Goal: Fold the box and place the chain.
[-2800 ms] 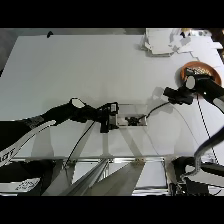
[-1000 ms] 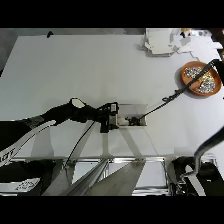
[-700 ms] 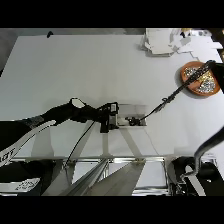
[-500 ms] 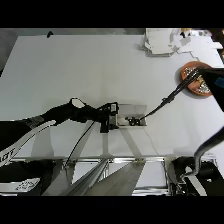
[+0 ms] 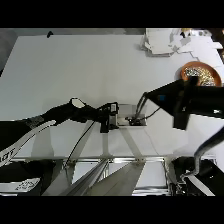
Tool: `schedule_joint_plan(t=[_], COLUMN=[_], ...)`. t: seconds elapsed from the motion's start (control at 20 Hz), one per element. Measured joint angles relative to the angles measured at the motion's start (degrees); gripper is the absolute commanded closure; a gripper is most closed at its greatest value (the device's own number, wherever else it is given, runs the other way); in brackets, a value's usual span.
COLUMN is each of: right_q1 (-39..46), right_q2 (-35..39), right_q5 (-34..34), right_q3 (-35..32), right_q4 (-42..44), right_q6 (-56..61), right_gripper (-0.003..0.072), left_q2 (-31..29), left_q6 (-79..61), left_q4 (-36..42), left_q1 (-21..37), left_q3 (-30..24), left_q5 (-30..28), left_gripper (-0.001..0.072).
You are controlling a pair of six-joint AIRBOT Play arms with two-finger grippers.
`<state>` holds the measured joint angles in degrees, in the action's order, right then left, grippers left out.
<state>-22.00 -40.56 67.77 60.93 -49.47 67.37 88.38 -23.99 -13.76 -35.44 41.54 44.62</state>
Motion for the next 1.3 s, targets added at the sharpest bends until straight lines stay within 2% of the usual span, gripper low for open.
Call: schedule_joint_plan(t=[0.15,0.3,0.6,0.8,0.85,0.9,0.95,1.1,1.3], right_q1=[-4.3,-6.1,-8.9,-11.2,-11.5,-11.7,-11.8,-12.0,-9.4], right_q2=[-5.4,-8.1,-11.4,-14.7,-15.5,-16.2,-16.6,-16.4,-12.4], right_q5=[-0.2,-3.2,-13.5,-18.6,-19.5,-20.3,-20.7,-20.8,-15.6], right_q3=[-1.0,-5.2,-19.0,-23.4,-23.8,-24.2,-24.4,-23.3,-16.7], right_q4=[-5.5,-8.8,-8.0,-8.6,-8.8,-8.9,-8.9,-9.2,-12.6], right_q6=[0.9,3.1,4.2,4.4,4.4,4.4,4.5,4.6,6.5], right_gripper=[0.0671,0.0671,0.0670,0.0669,0.0640,0.0521,0.0346,0.0334,0.0404], left_q2=[0.0,0.0,0.0,0.0,0.0,0.0,0.0,0.0,0.0], left_q6=[0.0,0.0,0.0,0.0,0.0,0.0,0.0,0.0,0.0], left_q4=[0.0,0.0,0.0,0.0,0.0,0.0,0.0,0.0,0.0], left_q1=[0.0,0.0,0.0,0.0,0.0,0.0,0.0,0.0,0.0], left_q3=[0.0,0.0,0.0,0.0,0.0,0.0,0.0,0.0,0.0], left_q5=[0.0,0.0,0.0,0.0,0.0,0.0,0.0,0.0,0.0], left_gripper=[0.0558,0.0558,0.0558,0.0558,0.0558,0.0558,0.0558,0.0558,0.0558])
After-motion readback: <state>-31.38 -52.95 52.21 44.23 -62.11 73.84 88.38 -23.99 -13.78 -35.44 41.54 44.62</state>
